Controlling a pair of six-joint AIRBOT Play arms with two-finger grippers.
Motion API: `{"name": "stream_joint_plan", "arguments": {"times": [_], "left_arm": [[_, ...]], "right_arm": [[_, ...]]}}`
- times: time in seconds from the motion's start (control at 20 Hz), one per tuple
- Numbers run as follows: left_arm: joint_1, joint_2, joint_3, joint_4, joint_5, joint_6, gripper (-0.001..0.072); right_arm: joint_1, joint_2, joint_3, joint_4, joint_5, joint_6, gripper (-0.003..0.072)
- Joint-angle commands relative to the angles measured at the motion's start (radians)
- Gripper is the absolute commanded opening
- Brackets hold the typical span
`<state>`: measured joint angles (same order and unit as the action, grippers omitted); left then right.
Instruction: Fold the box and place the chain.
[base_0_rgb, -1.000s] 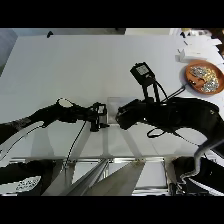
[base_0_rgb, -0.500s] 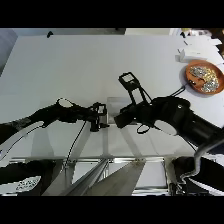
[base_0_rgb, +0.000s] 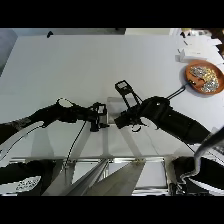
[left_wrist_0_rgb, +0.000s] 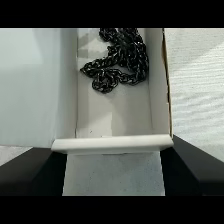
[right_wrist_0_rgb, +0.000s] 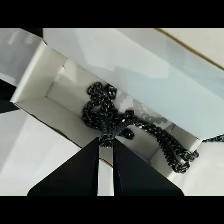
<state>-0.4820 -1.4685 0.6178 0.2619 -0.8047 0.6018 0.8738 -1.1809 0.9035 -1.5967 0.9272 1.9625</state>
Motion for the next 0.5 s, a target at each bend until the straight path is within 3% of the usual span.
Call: {"name": "stream_joint_plan", "arguments": {"times": [0.0,0.15,0.25,0.45], "left_arm": [[0.0,0.001,0.0,0.0,0.0,0.0,0.0225],[0.0,0.001,0.0,0.0,0.0,0.0,0.0225],[0.0,0.001,0.0,0.0,0.0,0.0,0.0225],[0.0,0.001,0.0,0.0,0.0,0.0,0.0225]], "right_arm": [[0.001,-0.002,0.008,-0.004,0.01,-0.011,0.0185],[-0.013,0.061,0.021,-0.003,0.016,-0.036,0.0204],[-0.06,0.119,0.032,-0.004,0.019,-0.037,0.0307],[-0.23,0.247,0.041,-0.004,0.034,-0.065,0.0315]]}}
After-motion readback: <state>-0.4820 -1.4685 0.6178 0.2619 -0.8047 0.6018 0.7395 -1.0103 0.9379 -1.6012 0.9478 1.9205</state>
